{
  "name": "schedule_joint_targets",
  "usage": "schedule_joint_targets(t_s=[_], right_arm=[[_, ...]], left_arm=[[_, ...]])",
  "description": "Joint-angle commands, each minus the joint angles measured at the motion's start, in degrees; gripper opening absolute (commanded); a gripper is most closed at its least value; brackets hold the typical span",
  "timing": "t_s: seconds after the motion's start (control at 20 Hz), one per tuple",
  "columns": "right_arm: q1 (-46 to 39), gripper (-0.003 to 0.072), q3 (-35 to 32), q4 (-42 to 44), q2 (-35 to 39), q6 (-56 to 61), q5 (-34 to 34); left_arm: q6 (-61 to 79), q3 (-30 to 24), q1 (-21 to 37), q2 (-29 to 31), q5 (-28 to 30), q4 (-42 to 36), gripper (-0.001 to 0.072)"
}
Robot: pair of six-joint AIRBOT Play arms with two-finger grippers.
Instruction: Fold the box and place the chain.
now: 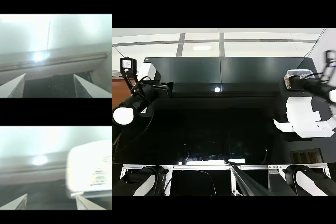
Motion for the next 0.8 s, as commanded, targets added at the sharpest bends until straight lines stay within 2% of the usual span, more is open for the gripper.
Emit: schedule_joint_targets(t_s=[0.0, 0.1, 0.2, 0.3, 0.4, 0.7, 0.75], right_arm=[[-16.9, 0.0720, 9.7, -20.0, -4.8, 10.8, 6.0], [-27.5, 0.0720, 16.0, -24.1, -10.3, 16.0, 15.9], [-35.0, 0.0720, 22.3, -22.3, -16.5, 12.7, 27.7], [-38.4, 0.0720, 26.5, -17.1, -22.6, -2.4, 41.5], [-38.8, 0.0720, 27.0, -18.1, -26.9, -9.7, 50.8], [-34.1, 0.0720, 26.9, -20.3, -30.5, -16.7, 51.7], [-33.2, 0.0595, 26.9, -21.9, -30.7, -16.7, 51.7]], left_arm=[[-3.1, 0.0, 0.1, -0.7, -5.1, -0.5, 0.0705], [-9.1, 0.0, 0.0, -2.4, -14.4, 1.1, 0.0705], [-17.5, 0.0, 0.1, -4.6, -22.9, 7.7, 0.0705], [-27.5, 0.0, 0.0, -6.4, -26.3, 14.2, 0.0705], [-29.6, 0.1, 0.0, -7.5, -26.5, 14.8, 0.0705], [-29.7, 1.3, 0.0, -7.7, -29.0, 13.6, 0.0704], [-29.6, 1.4, 0.0, -7.7, -29.0, 13.6, 0.0705]])
